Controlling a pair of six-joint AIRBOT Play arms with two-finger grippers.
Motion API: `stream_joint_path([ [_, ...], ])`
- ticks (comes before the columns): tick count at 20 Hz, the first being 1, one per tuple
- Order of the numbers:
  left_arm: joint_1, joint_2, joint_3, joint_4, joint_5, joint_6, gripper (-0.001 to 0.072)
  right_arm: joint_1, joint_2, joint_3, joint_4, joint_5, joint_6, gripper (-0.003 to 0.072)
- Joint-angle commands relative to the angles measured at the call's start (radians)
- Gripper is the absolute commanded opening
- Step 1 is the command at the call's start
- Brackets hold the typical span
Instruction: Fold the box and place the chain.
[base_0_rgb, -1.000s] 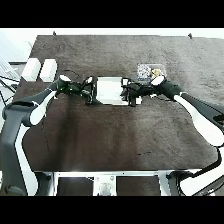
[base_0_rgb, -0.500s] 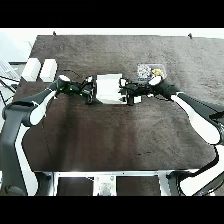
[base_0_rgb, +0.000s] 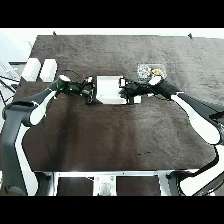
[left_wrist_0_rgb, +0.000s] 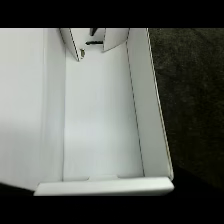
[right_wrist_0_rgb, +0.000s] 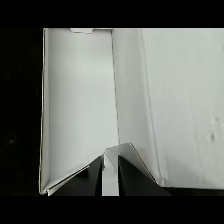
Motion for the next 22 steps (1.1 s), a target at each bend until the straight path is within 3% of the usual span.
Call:
stream_joint_path([
  [1,0.0,0.0,0.0,0.0,0.003,0.0,0.0288,-0.001,0.0,0.0,-0.135,0.004,0.093,0.0122],
  [2,0.0,0.0,0.0,0.0,0.003,0.0,0.0288,-0.001,0.0,0.0,-0.183,0.004,0.13,0.0077],
  [4,0.0,0.0,0.0,0.0,0.003,0.0,0.0288,-0.005,0.001,0.0,-0.246,0.004,0.199,0.0066],
  [5,0.0,0.0,0.0,0.0,0.004,0.0,0.0288,-0.009,0.003,0.0,-0.254,0.004,0.219,0.0008],
  [10,0.0,0.0,0.0,0.0,0.005,0.0,0.0288,-0.062,0.057,0.0,-0.257,0.057,0.243,0.0011],
  [13,0.0,0.0,0.0,0.0,0.005,0.0,0.0288,-0.11,0.118,0.0,-0.257,0.072,0.356,0.0012],
  [17,0.0,0.0,0.0,0.0,0.005,0.0,0.0288,-0.201,0.185,0.0,-0.257,0.091,0.659,0.001],
  [22,0.0,0.0,0.0,0.0,0.005,0.0,0.0288,-0.336,0.182,-0.028,-0.257,0.251,1.012,0.0011],
])
